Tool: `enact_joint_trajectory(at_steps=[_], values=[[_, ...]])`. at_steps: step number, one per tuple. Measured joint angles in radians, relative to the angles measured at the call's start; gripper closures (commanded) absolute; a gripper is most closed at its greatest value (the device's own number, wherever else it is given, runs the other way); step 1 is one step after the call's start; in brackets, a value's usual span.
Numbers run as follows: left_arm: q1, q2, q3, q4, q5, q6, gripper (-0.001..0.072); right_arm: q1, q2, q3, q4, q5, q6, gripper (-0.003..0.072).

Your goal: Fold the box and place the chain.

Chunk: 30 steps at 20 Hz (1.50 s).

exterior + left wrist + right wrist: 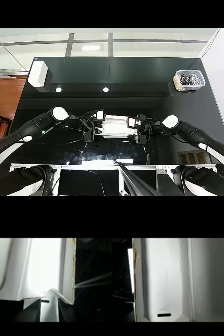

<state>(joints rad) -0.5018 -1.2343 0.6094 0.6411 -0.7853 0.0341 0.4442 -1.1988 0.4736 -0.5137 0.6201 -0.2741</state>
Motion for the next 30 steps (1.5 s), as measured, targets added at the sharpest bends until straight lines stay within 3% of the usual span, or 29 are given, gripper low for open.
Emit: enact_joint_trajectory(at_steps=[1,4,8,10,11,14,16,18,20,22,26,30], values=[[0.000,-0.003,0.000,-0.020,0.002,0.000,0.0453,0.000,0.000,0.000,0.000,0.000,0.000,0.0519],[-0.006,-0.013,0.000,-0.058,0.006,-0.001,0.0550,0.000,0.000,0.000,0.000,0.000,0.000,0.0519],[-0.015,-0.024,0.000,-0.075,0.005,-0.001,0.0561,0.000,0.000,0.000,0.000,0.000,0.000,0.0519],[-0.018,-0.026,0.000,-0.080,0.004,-0.001,0.0384,0.000,0.000,0.000,0.000,0.000,0.000,0.0519],[-0.019,-0.027,0.000,-0.081,0.004,-0.001,0.0351,0.000,0.000,0.000,0.000,0.000,-0.001,0.0519],[-0.020,-0.028,0.000,-0.080,0.003,-0.001,0.0355,0.000,0.000,0.000,0.000,0.000,-0.002,0.0519],[-0.021,-0.028,0.000,-0.079,0.000,-0.018,0.0286,0.000,0.000,0.000,-0.001,0.001,-0.002,0.0519],[-0.021,-0.028,0.000,-0.073,-0.002,-0.037,0.0507,0.000,0.000,0.000,-0.001,0.002,-0.001,0.0519],[-0.021,-0.022,0.002,-0.050,-0.007,-0.054,0.0539,0.000,0.000,0.000,0.000,0.001,0.002,0.0520],[-0.018,0.002,0.003,-0.005,-0.002,-0.098,0.0680,0.000,0.000,0.000,0.001,-0.001,0.002,0.0519],[0.045,0.124,0.014,0.169,-0.024,-0.299,0.0680,0.000,0.000,0.000,0.001,-0.002,0.002,0.0520],[0.222,0.274,0.016,0.357,-0.057,-0.656,0.0680,0.000,0.000,0.000,0.001,-0.002,0.002,0.0520]])
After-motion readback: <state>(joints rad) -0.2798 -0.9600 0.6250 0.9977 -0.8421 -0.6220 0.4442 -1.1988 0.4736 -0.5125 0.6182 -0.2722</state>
